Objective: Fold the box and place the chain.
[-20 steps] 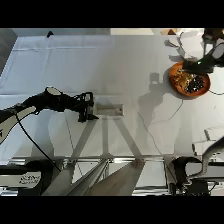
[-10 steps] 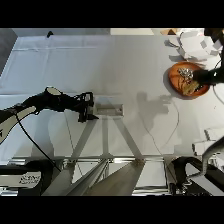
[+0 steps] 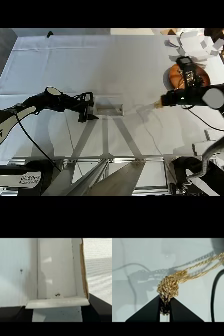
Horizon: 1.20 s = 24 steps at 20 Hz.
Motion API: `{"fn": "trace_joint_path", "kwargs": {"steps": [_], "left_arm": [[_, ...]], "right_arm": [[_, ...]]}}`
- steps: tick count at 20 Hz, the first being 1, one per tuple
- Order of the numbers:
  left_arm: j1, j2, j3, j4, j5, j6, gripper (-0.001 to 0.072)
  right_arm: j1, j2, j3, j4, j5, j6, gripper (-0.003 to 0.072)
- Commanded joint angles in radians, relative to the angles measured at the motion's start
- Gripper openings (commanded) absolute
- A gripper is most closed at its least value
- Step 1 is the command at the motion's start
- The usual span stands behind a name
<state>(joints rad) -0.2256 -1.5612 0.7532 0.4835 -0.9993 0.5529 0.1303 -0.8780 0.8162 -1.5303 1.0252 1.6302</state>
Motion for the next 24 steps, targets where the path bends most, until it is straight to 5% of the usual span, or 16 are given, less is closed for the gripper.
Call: {"fn": "trace_joint_path", "kwargs": {"steps": [1, 15, 24], "left_arm": [[0.0, 0.0, 0.0, 0.0, 0.0, 0.0, 0.0329], [0.0, 0.0, 0.0, 0.0, 0.0, 0.0, 0.0329], [0.0, 0.0, 0.0, 0.0, 0.0, 0.0, 0.0329]], "right_arm": [[0.152, -0.018, -0.008, 0.002, -0.062, 0.085, 0.0004], [0.375, -0.24, 0.026, 0.182, -0.455, 0.096, 0.0005], [0.399, -0.277, 0.134, 0.391, -0.479, -0.074, 0.0004]]}}
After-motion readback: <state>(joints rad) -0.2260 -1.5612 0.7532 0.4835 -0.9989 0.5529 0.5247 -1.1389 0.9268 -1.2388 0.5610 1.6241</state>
